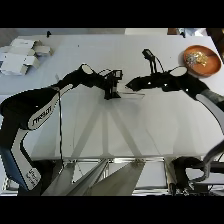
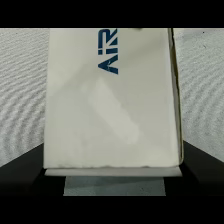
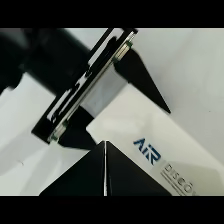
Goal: Fold the box and place the chain.
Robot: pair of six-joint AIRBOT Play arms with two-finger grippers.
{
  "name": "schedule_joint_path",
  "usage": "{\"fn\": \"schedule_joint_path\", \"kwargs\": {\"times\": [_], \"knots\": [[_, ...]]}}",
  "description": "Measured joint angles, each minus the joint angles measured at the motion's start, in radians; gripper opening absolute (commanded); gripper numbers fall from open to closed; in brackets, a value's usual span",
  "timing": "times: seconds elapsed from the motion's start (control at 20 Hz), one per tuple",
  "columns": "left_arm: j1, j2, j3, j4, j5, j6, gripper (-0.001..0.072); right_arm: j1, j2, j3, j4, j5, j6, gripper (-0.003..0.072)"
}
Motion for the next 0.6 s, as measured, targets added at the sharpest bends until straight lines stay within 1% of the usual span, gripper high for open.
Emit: {"fn": "schedule_joint_path", "kwargs": {"times": [0.1,0.25,0.6], "knots": [[0.0,0.0,0.0,0.0,0.0,0.0,0.0421,0.025,-0.039,-0.006,0.047,-0.016,-0.018,0.0014],[0.0,0.0,0.0,0.002,0.0,0.0,0.0421,0.058,-0.069,-0.009,0.057,-0.038,-0.029,0.0014],[0.0,0.0,0.0,0.002,0.0,0.0,0.0421,0.081,-0.085,-0.011,-0.029,-0.064,0.004,0.0015]]}}
